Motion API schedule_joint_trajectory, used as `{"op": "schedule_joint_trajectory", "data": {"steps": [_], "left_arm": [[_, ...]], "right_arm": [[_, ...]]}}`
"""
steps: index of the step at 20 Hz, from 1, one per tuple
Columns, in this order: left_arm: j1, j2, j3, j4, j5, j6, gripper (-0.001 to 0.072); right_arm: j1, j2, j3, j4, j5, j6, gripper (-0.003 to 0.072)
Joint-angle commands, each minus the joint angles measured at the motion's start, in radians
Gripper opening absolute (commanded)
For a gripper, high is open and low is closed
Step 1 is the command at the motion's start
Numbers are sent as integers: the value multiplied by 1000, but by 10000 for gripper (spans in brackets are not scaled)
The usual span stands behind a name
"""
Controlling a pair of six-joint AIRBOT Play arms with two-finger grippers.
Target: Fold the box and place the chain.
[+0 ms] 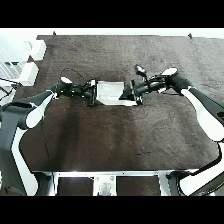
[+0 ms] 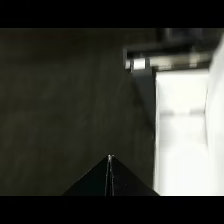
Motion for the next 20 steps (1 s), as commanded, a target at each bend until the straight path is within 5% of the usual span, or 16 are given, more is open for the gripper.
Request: {"op": "schedule_joint_trajectory", "data": {"steps": [1,10,20], "left_arm": [[-1,-1,0,0,-6,-1,310],[-1,-1,0,0,-3,-1,309],[-1,-1,0,0,-3,-1,310]], "right_arm": [[63,-2,-10,76,-209,3,17],[2,-27,-8,153,-489,100,17],[15,-118,37,38,-516,187,16]]}}
